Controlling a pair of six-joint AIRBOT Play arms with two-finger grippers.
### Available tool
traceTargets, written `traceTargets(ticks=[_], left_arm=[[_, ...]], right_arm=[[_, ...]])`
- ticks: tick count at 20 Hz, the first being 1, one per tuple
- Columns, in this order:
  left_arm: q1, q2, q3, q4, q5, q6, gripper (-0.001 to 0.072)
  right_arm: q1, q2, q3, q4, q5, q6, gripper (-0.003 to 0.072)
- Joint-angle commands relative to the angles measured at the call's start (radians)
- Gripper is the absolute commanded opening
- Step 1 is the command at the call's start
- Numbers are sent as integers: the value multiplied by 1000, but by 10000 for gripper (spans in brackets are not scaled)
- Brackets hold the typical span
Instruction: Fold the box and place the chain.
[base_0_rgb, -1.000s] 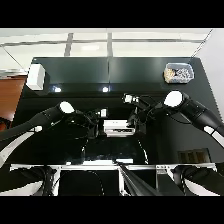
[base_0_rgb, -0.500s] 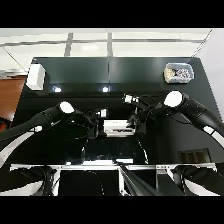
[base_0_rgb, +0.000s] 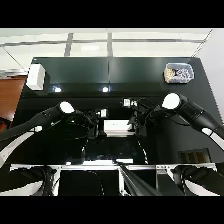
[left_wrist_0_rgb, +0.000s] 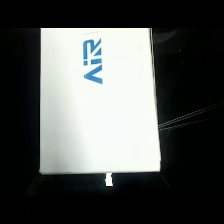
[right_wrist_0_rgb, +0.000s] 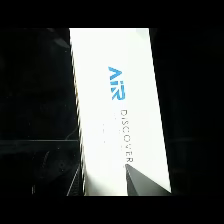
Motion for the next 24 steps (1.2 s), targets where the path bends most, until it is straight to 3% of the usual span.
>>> traceTargets(ticks=[1, 5, 9, 14, 15, 16, 17, 21, 24], left_arm=[[-1, -1, 0, 0, 0, 0, 446], [-1, -1, 0, 0, 0, 0, 446], [-1, -1, 0, 0, 0, 0, 447], [-1, -1, 0, 0, 1, 0, 447], [-1, -1, 0, 0, 1, 0, 447], [-1, -1, 0, 0, 1, 0, 447], [-1, -1, 0, 0, 1, 0, 447], [-1, -1, 0, 0, 1, 0, 447], [-1, -1, 0, 0, 0, 0, 447]], right_arm=[[5, 0, -5, 2, -4, 20, 358], [-4, 2, -6, -58, 10, 146, 358], [-10, 37, 18, -69, 138, 275, 357], [-45, 134, 39, -63, 137, 509, 357], [-45, 135, 38, -64, 137, 604, 325], [-43, 134, 30, -58, 135, 709, 98], [-42, 134, 14, -47, 119, 765, 14], [-42, 105, -87, 213, -43, 798, 13], [-42, 50, -126, 252, -84, 808, 14]])
